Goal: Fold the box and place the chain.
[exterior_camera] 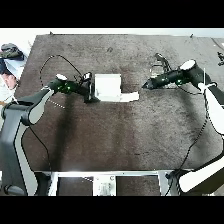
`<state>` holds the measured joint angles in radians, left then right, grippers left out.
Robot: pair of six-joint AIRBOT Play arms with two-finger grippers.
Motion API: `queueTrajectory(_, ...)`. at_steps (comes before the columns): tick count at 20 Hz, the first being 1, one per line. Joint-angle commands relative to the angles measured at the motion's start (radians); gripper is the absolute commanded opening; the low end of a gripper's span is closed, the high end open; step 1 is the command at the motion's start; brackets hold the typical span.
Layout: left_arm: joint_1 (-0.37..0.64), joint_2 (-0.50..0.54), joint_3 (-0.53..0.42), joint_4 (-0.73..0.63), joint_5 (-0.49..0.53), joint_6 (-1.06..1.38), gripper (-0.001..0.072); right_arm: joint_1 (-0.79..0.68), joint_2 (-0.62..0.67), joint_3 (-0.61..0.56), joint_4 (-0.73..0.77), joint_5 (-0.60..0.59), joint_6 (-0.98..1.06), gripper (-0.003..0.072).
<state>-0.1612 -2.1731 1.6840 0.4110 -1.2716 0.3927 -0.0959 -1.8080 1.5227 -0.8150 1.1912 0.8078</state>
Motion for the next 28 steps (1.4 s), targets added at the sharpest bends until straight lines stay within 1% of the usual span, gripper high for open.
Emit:
queueTrajectory(1, 0.0, 0.0, 0.0, 0.0, 0.0, 0.0, 0.0348, -0.037, -0.032, -0.001, -0.003, 0.044, 0.115, 0.0028)
queueTrajectory(4, 0.0, 0.0, 0.0, 0.0, 0.0, 0.0, 0.0349, -0.036, -0.069, -0.008, 0.003, 0.043, 0.132, 0.0028)
queueTrajectory(6, 0.0, 0.0, 0.0, 0.0, 0.0, 0.0, 0.0349, -0.036, -0.097, -0.029, 0.051, 0.039, 0.129, 0.0028)
queueTrajectory(9, 0.0, 0.0, 0.0, 0.0, 0.0, 0.0, 0.0349, -0.019, -0.108, -0.083, 0.151, 0.013, 0.066, 0.0028)
queueTrajectory(14, 0.0, 0.0, 0.0, 0.0, 0.0, 0.0, 0.0349, 0.065, -0.108, -0.122, 0.25, -0.021, 0.014, 0.0031)
queueTrajectory(15, 0.0, 0.0, 0.0, 0.0, 0.0, 0.0, 0.0348, 0.081, -0.108, -0.119, 0.27, -0.015, 0.014, 0.0083)
queueTrajectory(16, 0.0, 0.0, 0.0, 0.0, 0.0, 0.0, 0.0348, 0.089, -0.108, -0.111, 0.282, 0.0, 0.014, 0.0181)
queueTrajectory(19, 0.0, 0.0, 0.0, 0.0, 0.0, 0.0, 0.0349, 0.092, -0.104, -0.065, 0.282, 0.05, 0.017, 0.018)
queueTrajectory(22, 0.0, 0.0, 0.0, 0.0, 0.0, 0.0, 0.0349, 0.101, -0.093, -0.039, 0.285, 0.051, 0.059, 0.0183)
queueTrajectory(24, 0.0, 0.0, 0.0, 0.0, 0.0, 0.0, 0.0349, 0.118, -0.093, -0.03, 0.282, 0.047, 0.083, 0.042)
queueTrajectory(26, 0.0, 0.0, 0.0, 0.0, 0.0, 0.0, 0.0348, 0.143, -0.093, -0.019, 0.265, 0.021, 0.087, 0.0417)
queueTrajectory(28, 0.0, 0.0, 0.0, 0.0, 0.0, 0.0, 0.0349, 0.164, -0.093, 0.005, 0.258, 0.021, 0.108, 0.0418)
